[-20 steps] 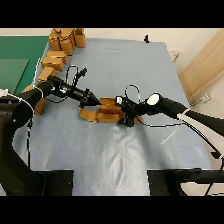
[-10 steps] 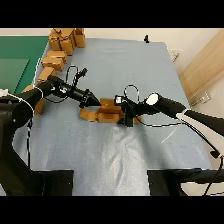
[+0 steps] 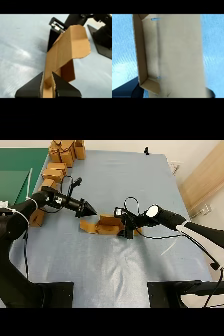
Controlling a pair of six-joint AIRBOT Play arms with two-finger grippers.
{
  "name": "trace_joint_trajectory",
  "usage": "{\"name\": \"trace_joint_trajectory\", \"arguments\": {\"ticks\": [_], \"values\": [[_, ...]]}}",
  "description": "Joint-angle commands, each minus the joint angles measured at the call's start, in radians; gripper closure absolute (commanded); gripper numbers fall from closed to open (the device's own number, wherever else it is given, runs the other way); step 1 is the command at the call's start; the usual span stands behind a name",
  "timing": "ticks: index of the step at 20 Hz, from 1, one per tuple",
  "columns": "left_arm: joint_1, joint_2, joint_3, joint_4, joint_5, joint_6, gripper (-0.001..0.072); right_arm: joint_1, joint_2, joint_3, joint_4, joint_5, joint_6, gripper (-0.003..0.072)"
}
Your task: Fold the box.
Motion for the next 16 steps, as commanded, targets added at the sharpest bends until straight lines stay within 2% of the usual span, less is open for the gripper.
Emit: {"name": "trace_joint_trajectory", "arguments": {"ticks": [1,2,4,5,6,9,11,12,14,16], "values": [[0.051,0.07,0.0,0.074,0.02,-0.032,0.0607,-0.001,-0.001,0.001,0.0,0.001,0.001,0.0176],[0.068,0.105,0.0,0.107,-0.029,-0.037,0.0692,-0.001,-0.001,0.001,0.0,0.001,0.001,0.0176],[0.079,0.169,-0.016,0.16,-0.134,-0.127,0.0699,-0.001,-0.001,0.001,0.0,0.0,0.001,0.0176],[0.069,0.209,-0.046,0.179,-0.151,-0.151,0.07,-0.001,-0.002,0.001,0.0,0.0,0.001,0.0176],[0.048,0.26,-0.1,0.199,-0.123,-0.146,0.0701,-0.001,-0.002,0.001,0.0,0.001,0.0,0.0176],[-0.067,0.389,-0.283,0.225,0.066,-0.138,0.0701,-0.001,-0.002,0.001,0.0,0.0,0.0,0.0176],[-0.151,0.424,-0.368,0.156,0.157,-0.143,0.07,-0.001,-0.002,0.001,0.0,0.0,0.0,0.0176],[-0.196,0.433,-0.395,0.1,0.238,-0.142,0.07,-0.001,-0.002,0.001,0.0,0.0,0.0,0.0177],[-0.279,0.437,-0.398,0.031,0.403,-0.125,0.07,-0.001,-0.002,0.001,0.0,0.0,0.0,0.0176],[-0.335,0.436,-0.37,-0.019,0.496,-0.096,0.07,-0.001,-0.002,0.001,0.0,0.0,0.0,0.0177]]}}
